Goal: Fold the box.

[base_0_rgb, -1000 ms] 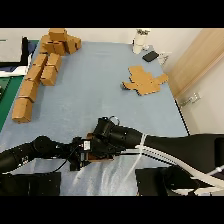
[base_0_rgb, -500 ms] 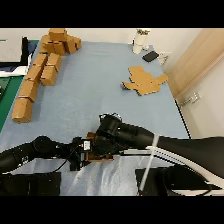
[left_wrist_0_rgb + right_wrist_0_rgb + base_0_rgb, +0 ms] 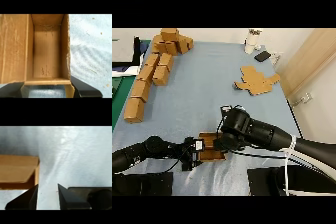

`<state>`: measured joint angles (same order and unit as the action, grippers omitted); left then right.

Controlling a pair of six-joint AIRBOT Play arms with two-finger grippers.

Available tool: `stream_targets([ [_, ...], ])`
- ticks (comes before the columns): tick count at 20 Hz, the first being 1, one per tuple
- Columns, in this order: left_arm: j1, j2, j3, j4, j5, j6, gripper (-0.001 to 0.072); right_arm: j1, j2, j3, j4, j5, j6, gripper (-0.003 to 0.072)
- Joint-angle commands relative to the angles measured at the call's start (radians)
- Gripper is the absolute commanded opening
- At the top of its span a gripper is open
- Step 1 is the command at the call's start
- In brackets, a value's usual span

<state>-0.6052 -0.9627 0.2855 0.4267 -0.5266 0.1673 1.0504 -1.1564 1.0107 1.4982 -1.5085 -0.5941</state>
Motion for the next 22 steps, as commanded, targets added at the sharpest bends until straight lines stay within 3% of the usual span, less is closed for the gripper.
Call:
stream_targets([
  [1, 0.000, 0.000, 0.000, 0.000, 0.000, 0.000, 0.0477, -0.060, 0.028, -0.008, -0.112, -0.120, -0.073, 0.0332],
  [4, 0.000, 0.001, 0.000, 0.000, 0.000, 0.000, 0.0476, -0.248, 0.029, -0.053, -0.124, -0.011, -0.280, 0.0003],
  [6, 0.000, 0.001, 0.000, 0.000, 0.000, 0.000, 0.0477, -0.442, 0.000, -0.097, 0.024, 0.219, -0.514, 0.0002],
  [8, 0.000, 0.001, 0.000, 0.000, 0.000, 0.000, 0.0477, -0.631, -0.089, -0.100, 0.426, 0.370, -0.884, 0.0002],
  [10, 0.000, 0.000, 0.000, 0.000, 0.000, 0.000, 0.0477, -0.721, -0.186, -0.100, 0.925, 0.320, -1.365, 0.0002],
  [12, 0.000, 0.001, 0.000, 0.000, 0.000, 0.000, 0.0477, -0.700, -0.216, -0.100, 1.125, 0.230, -1.629, 0.0003],
  [14, 0.000, 0.000, 0.000, 0.000, 0.001, 0.000, 0.0476, -0.629, -0.195, -0.100, 1.085, 0.224, -1.751, 0.0003],
  [17, 0.000, 0.001, 0.000, 0.000, 0.000, 0.000, 0.0476, -0.555, -0.147, -0.116, 0.990, 0.264, -1.757, 0.0003],
  [19, 0.000, 0.001, 0.000, 0.000, 0.000, 0.000, 0.0476, -0.513, -0.087, -0.169, 0.986, 0.319, -1.762, 0.0003],
  [22, 0.000, 0.000, 0.000, 0.000, 0.000, 0.000, 0.0476, -0.389, 0.055, -0.291, 0.850, 0.472, -1.762, 0.0003],
])
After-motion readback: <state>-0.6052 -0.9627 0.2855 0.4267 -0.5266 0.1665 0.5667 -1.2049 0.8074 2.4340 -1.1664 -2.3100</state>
